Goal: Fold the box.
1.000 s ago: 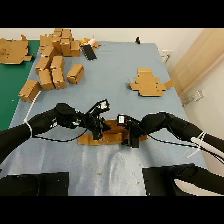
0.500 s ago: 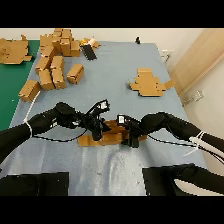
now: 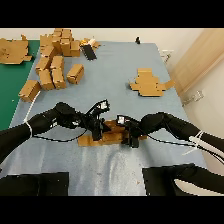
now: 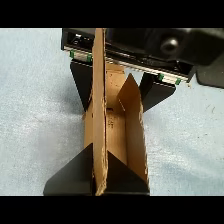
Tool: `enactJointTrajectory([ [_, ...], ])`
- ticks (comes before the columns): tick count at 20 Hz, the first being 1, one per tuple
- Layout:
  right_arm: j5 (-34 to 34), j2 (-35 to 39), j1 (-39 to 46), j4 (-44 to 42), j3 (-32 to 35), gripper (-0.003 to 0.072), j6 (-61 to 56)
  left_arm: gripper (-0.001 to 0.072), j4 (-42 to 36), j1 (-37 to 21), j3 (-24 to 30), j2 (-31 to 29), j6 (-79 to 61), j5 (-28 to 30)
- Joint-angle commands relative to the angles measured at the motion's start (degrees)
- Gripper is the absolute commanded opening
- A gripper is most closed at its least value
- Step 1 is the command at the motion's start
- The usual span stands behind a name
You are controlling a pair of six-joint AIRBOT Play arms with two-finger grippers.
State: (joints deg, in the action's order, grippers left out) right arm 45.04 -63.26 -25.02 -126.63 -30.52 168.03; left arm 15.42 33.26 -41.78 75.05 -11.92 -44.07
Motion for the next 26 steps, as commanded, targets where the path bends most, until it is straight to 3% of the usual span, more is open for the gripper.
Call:
enactJointTrajectory([
  [1, 0.0, 0.0, 0.0, 0.0, 0.0, 0.0577, 0.0, 0.0011, 0.0, 0.0, -0.1, 0.0, 0.0, 0.0],
  [14, 0.6, -0.7, -1.1, 1.5, 0.0, 0.0569, 0.0, 0.0012, 0.0, 0.0, -0.1, 0.0, -0.1, 0.1],
  [16, 0.6, -0.7, -1.1, 2.3, 0.0, 0.0499, 0.0, 0.0012, 0.0, 0.0, -0.1, 0.0, -0.1, 0.1],
  [26, 0.6, -0.7, -1.1, 2.6, 0.0, 0.0498, 0.0, 0.0012, 0.0, 0.0, -0.1, 0.0, 0.0, 0.0],
])
